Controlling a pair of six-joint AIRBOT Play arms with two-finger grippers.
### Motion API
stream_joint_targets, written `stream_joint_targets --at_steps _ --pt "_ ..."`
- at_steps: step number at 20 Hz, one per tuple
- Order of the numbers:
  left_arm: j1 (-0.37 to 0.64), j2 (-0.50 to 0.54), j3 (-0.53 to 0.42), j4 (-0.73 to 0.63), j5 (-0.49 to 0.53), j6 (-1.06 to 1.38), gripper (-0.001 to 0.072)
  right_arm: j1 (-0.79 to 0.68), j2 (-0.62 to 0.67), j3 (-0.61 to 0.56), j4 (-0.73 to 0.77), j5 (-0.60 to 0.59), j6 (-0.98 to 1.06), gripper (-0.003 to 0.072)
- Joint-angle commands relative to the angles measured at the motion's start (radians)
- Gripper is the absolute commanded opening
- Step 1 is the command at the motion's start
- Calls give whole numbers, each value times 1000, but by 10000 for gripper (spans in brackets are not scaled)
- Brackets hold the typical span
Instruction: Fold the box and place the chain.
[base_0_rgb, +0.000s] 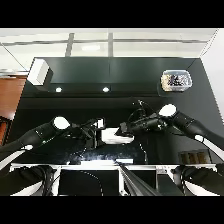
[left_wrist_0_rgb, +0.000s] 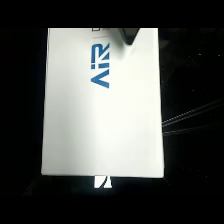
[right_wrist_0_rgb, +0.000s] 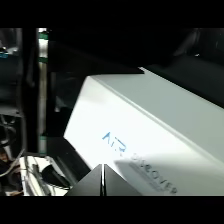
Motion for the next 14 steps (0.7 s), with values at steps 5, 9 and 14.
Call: stream_joint_targets --at_steps 5,9,14 --pt "0 -1 0 0 0 0 332 17 -49 -1 -49 -29 3 12" --pt "0 -1 0 0 0 0 332 18 -63 -1 -60 -47 1 11" --pt "0 -1 0 0 0 0 331 18 -69 -1 -63 -51 -9 12"
